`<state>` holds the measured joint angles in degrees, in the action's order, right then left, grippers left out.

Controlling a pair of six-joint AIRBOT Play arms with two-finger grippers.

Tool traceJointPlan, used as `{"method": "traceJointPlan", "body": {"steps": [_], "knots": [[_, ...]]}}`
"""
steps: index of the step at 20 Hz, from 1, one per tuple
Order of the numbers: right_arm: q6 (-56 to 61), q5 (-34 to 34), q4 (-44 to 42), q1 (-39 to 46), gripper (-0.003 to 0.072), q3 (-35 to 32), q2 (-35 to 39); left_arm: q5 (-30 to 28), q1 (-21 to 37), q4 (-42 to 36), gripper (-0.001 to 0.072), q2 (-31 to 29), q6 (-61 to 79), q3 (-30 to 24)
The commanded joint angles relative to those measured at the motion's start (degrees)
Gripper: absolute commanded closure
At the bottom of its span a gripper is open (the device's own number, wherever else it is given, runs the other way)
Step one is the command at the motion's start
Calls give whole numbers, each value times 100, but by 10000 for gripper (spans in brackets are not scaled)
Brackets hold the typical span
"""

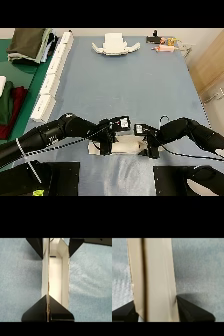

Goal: Fold the box.

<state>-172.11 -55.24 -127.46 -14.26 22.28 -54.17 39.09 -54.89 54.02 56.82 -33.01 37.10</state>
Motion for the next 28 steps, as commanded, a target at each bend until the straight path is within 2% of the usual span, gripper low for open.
{"method": "traceJointPlan", "body": {"steps": [1, 6, 8, 11, 13, 14, 25, 28], "knots": [[4, 142, 35, -26, 42, -24, -46, -7, -2, 2, 694, 2, 0, -4], [4, 188, 35, -114, 45, -98, -177, -4, -2, 2, 694, 2, 0, -4], [4, 175, 11, -122, 134, -116, -186, -4, -2, 2, 695, 2, 0, -4], [4, 103, 15, -122, 145, -116, -181, -7, -2, 2, 694, 2, 0, -4], [4, 70, 11, -122, 134, -116, -181, -4, -2, 2, 694, 2, 0, -4], [4, 59, 11, -122, 101, -116, -179, -4, -2, 4, 694, 2, 0, -4], [44, -31, 13, -120, 103, -225, 48, -4, -2, 2, 694, 2, 0, -4], [44, 146, 17, -120, 94, -225, 74, -7, -2, 2, 694, 2, 0, -4]]}}
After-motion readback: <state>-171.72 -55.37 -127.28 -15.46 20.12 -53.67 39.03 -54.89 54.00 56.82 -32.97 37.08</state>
